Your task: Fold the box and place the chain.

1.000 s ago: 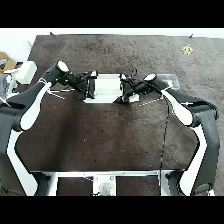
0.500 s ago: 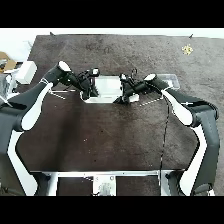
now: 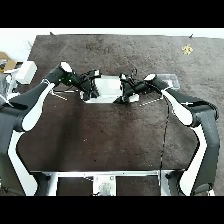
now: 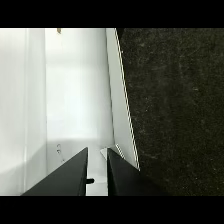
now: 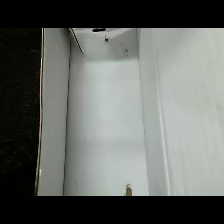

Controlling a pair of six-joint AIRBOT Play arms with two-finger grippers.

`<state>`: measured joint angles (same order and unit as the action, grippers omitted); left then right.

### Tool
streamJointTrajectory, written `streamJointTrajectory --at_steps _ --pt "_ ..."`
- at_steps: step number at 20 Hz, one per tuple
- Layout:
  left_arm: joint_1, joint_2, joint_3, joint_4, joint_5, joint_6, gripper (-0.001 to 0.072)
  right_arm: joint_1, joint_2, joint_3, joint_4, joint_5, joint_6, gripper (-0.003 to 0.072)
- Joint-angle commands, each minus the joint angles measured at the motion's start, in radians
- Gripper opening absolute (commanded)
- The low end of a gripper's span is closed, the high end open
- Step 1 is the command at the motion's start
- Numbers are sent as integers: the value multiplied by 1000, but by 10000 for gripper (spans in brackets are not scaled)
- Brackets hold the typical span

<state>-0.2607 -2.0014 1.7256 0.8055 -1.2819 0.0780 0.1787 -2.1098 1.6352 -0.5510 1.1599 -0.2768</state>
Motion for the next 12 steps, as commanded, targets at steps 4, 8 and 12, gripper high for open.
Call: streamJointTrajectory --at_steps 4,8,12 --pt "0 0 0 -9 -1 -21 668 1 -1 0 1 0 1 426" --pt "0 0 0 -9 0 -21 669 1 -1 0 1 0 1 426" --pt "0 0 0 -8 0 -28 668 1 -1 0 1 0 1 426"
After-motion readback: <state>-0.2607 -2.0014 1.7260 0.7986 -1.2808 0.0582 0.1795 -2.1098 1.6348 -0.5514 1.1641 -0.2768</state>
